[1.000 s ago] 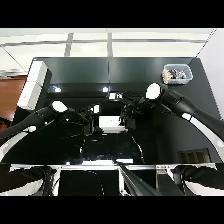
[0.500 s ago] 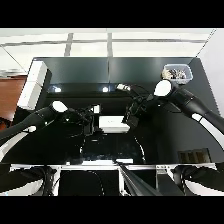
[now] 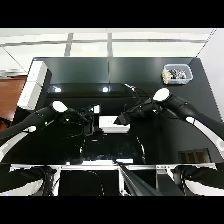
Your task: Fold the box and place the chain.
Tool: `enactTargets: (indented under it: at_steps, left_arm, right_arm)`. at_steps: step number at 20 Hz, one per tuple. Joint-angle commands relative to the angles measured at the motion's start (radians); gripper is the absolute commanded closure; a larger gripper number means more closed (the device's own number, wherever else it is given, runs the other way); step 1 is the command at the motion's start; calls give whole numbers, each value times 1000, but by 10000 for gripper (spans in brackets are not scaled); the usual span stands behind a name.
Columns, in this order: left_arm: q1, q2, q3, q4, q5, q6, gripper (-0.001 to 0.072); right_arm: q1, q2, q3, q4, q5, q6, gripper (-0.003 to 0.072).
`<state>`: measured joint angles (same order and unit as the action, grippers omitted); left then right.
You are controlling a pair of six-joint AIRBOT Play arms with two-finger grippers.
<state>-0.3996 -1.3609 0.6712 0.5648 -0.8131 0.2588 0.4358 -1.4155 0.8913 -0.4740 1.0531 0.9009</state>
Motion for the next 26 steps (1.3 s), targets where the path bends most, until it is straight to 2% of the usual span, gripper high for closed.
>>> enactTargets:
  at_steps: [1, 4, 6, 11, 12, 13, 14, 15, 17, 19, 22, 26]
  left_arm:
    - [-1, 0, 1, 0, 1, 0, 247]
    - [0, 0, 1, 0, 1, 0, 247]
    - [0, 0, 1, -1, 1, 0, 247]
    - [5, 6, 4, 3, 0, -2, 244]
    - [8, 19, 8, 18, -5, -10, 192]
    - [9, 40, 14, 48, -5, -37, 57]
    - [8, 69, 24, 97, -8, -108, -3]
    - [9, 97, 38, 156, -25, -198, -3]
    - [7, 154, 85, 261, -140, -358, -3]
    - [-1, 172, 144, 222, -203, -440, -3]
    - [-61, 119, 257, 171, -151, -504, 1]
    - [-132, -51, 397, 171, -132, -530, 2]
  right_arm:
    - [1, -66, -9, -29, -28, 67, 668]
    - [-5, -71, -8, -61, -4, 80, 668]
    - [-25, -41, 0, -59, 56, 79, 668]
    - [-190, 171, 28, -72, 223, 76, 668]
    - [-243, 222, 28, -97, 249, 82, 668]
    - [-288, 265, 28, -124, 271, 97, 667]
    - [-334, 306, 28, -154, 292, 117, 668]
    - [-371, 337, 28, -180, 307, 130, 667]
    - [-424, 372, 27, -208, 321, 140, 667]
    - [-436, 374, 27, -212, 316, 140, 667]
    - [-436, 374, 27, -211, 282, 140, 668]
    - [-436, 374, 27, -214, 267, 139, 667]
